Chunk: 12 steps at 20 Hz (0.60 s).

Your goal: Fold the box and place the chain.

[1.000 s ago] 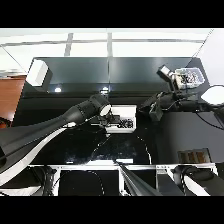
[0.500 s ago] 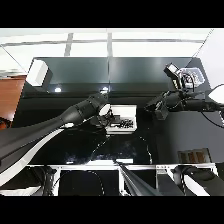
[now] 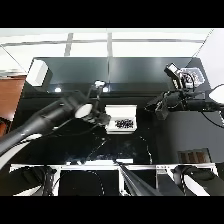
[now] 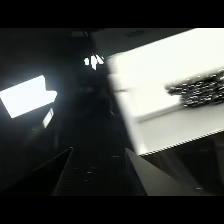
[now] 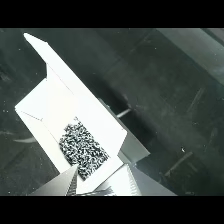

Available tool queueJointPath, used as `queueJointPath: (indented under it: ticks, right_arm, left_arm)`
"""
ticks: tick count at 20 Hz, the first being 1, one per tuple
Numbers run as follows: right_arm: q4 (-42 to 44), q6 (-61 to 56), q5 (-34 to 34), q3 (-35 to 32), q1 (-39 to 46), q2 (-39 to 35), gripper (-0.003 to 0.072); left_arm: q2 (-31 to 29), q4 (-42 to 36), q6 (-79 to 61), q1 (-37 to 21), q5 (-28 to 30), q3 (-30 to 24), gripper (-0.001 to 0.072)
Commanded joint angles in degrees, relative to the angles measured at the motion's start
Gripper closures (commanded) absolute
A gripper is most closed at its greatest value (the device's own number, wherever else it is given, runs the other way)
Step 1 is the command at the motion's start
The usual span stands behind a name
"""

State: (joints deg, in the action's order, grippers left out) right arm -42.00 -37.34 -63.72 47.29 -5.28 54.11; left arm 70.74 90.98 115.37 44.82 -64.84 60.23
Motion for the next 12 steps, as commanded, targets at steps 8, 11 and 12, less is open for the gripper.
queueJointPath:
  ticks: [8, 11, 12]
  right_arm:
    - [-0.07, -2.80, 1.42, 0.07, 0.04, -0.04, 0.0321]
    - [-0.07, -3.06, 2.45, 0.07, 0.04, -0.04, 0.0321]
    - [-0.04, -3.69, 2.60, 0.07, 0.04, -0.04, 0.0321]
  left_arm:
    - [-9.64, -38.58, -66.69, -22.36, 5.77, -21.99, -0.0001]
    - [-6.99, -39.23, -89.70, -21.07, 7.72, -23.71, -0.0002]
    - [-6.16, -38.93, -97.00, -20.33, 7.54, -23.74, -0.0003]
